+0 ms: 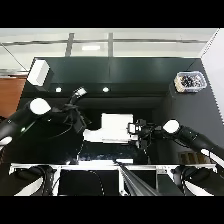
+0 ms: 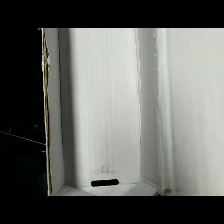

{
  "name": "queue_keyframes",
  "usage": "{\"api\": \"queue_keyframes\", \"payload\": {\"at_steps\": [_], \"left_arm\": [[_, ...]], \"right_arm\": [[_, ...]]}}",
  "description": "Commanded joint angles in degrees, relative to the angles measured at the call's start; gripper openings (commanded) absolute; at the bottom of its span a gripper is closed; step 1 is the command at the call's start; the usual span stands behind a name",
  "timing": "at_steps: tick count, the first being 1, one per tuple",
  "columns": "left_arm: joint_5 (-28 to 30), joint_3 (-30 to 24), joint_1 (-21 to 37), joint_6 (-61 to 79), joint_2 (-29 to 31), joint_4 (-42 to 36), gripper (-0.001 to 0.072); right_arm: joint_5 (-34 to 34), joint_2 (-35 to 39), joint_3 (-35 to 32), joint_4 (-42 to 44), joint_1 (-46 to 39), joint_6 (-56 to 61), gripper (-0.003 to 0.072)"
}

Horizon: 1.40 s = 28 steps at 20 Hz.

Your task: Fold the box and place the chain.

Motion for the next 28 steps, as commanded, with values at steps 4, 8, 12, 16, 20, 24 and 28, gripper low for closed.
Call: {"api": "queue_keyframes", "payload": {"at_steps": [4, 8, 12, 16, 20, 24, 28], "left_arm": [[2.7, -8.4, -3.1, 28.3, 6.1, -3.7, 0.0720], [12.6, -8.3, -8.8, 32.8, 4.6, 6.2, 0.0719], [7.6, -5.7, -10.6, 33.2, -1.6, 4.0, 0.0718], [7.3, -5.0, -10.6, 34.9, -3.7, -0.6, 0.0717], [8.8, -5.0, -11.3, 36.2, -4.0, -4.5, 0.0716], [10.6, -5.0, -14.2, 36.1, -4.5, -2.1, 0.0690], [11.4, -5.0, -15.6, 35.7, -5.7, -0.4, 0.0599]], "right_arm": [[0.0, 0.0, 0.0, 0.0, 0.0, 0.0, 0.0044], [0.0, 0.0, 0.0, 0.0, 0.0, 0.0, 0.0044], [0.0, 0.0, 0.0, 0.0, 0.0, 0.0, 0.0044], [0.0, 0.0, 0.0, 0.0, 0.0, 0.0, 0.0044], [0.0, 0.0, 0.0, 0.0, 0.0, 0.0, 0.0044], [0.0, 0.0, 0.0, 0.0, 0.0, 0.0, 0.0044], [0.0, 0.0, 0.0, 0.0, 0.0, 0.0, 0.0044]]}}
